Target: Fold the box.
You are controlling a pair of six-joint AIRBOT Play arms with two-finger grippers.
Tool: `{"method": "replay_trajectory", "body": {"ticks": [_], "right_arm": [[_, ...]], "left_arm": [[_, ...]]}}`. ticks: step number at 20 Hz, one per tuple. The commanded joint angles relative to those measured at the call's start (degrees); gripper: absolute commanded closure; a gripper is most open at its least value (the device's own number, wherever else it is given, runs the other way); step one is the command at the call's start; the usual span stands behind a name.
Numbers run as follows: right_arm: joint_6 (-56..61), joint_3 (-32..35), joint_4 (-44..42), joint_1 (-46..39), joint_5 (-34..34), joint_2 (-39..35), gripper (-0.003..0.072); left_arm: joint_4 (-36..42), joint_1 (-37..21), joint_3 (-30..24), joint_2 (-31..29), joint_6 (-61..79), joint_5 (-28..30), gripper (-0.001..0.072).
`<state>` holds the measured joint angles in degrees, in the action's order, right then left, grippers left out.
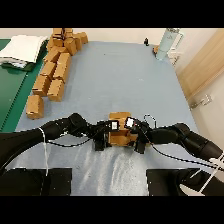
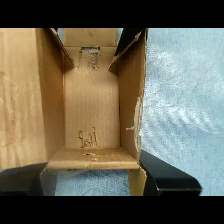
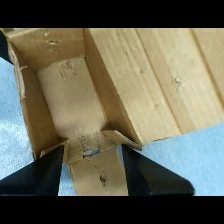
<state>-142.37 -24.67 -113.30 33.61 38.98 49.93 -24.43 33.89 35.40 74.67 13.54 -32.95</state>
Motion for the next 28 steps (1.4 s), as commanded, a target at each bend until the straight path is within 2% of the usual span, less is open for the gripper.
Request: {"method": "replay_trajectory", "body": {"ticks": [1, 3, 4, 5, 6, 8, 13, 15, 17, 19, 20, 22, 26, 28], "right_arm": [[-0.2, 0.5, -0.5, 0.1, -1.5, 0.0, 0.0092], [-0.2, 0.5, -0.5, 0.0, -1.5, 0.0, 0.0111], [-0.2, 0.5, -0.4, 0.0, -1.4, 0.0, 0.0215], [-0.1, 0.4, 0.0, 0.0, -0.9, 0.0, 0.0465], [0.7, 0.4, 0.8, 0.0, -0.1, -0.2, 0.0681], [6.9, -0.4, 5.2, 0.0, 3.2, -1.0, 0.0683], [35.0, -3.7, 26.4, -0.1, 14.0, -7.2, 0.0682], [48.6, -3.8, 36.8, -0.5, 16.1, -11.0, 0.0683], [68.7, -3.8, 47.1, -2.6, 19.0, -13.0, 0.0682], [80.8, -3.1, 49.9, -6.2, 21.6, -12.3, 0.0682], [82.7, -2.3, 47.3, -8.5, 21.7, -11.2, 0.0683], [81.8, -0.8, 37.0, -12.2, 20.9, -7.5, 0.0684], [65.4, 0.6, 14.1, -12.9, 14.8, 0.9, 0.0684], [57.3, 0.6, 5.7, -12.9, 13.3, 3.0, 0.0684]], "left_arm": [[0.0, 0.0, 0.0, 0.0, 0.0, 0.0, 0.0245], [0.0, 0.0, 0.0, 0.0, 0.0, 0.0, 0.0245], [0.0, 0.0, 0.0, 0.0, 0.0, 0.0, 0.0245], [0.0, 0.0, 0.0, 0.0, 0.0, 0.0, 0.0245], [0.0, 0.0, 0.0, 0.0, 0.0, 0.0, 0.0245], [0.0, 0.0, 0.0, 0.0, 0.0, 0.0, 0.0245], [0.0, 0.0, 0.0, 0.0, 0.0, 0.0, 0.0245], [0.0, 0.0, 0.0, 0.0, 0.0, 0.0, 0.0244], [0.0, 0.0, 0.0, 0.0, 0.0, 0.0, 0.0245], [0.0, 0.0, 0.0, 0.0, 0.0, 0.0, 0.0245], [0.0, 0.0, 0.0, 0.0, 0.0, 0.0, 0.0245], [0.0, 0.0, 0.0, 0.0, 0.0, 0.0, 0.0245], [0.0, 0.0, 0.0, 0.0, 0.0, 0.0, 0.0245], [0.0, 0.0, 0.0, 0.0, 0.0, 0.0, 0.0245]]}}
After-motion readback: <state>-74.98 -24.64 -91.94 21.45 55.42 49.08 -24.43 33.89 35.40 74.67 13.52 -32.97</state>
